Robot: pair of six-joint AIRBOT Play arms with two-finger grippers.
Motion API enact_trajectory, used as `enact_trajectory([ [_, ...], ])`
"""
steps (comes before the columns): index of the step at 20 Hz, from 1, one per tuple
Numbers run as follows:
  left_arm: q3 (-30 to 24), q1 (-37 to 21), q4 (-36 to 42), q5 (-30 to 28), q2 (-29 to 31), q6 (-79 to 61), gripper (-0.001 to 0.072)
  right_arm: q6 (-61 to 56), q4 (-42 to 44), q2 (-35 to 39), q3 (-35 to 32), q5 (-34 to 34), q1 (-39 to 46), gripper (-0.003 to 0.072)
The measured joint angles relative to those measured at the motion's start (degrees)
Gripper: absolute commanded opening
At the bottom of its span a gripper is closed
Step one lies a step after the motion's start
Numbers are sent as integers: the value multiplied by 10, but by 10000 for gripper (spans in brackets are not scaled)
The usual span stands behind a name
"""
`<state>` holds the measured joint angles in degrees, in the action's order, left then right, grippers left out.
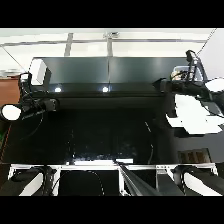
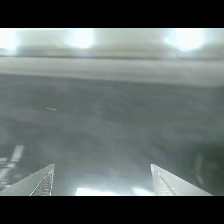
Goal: Fold the box and place the chain.
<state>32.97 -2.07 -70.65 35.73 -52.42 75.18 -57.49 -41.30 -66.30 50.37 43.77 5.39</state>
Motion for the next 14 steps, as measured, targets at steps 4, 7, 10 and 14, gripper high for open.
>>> enact_trajectory([
  [4, 2, 0, -10, 60, -3, 0, 711, -93, -172, -1, 21, 33, 147, 705],
  [7, 3, 0, -13, 79, -3, 0, 711, -145, -235, -8, 38, 37, 303, 705],
  [10, 3, 0, -14, 83, -3, 0, 711, -158, -245, -45, 74, 65, 447, 705],
  [14, 3, 0, -13, 78, -4, 0, 710, -95, -205, -132, 141, 151, 557, 705],
])
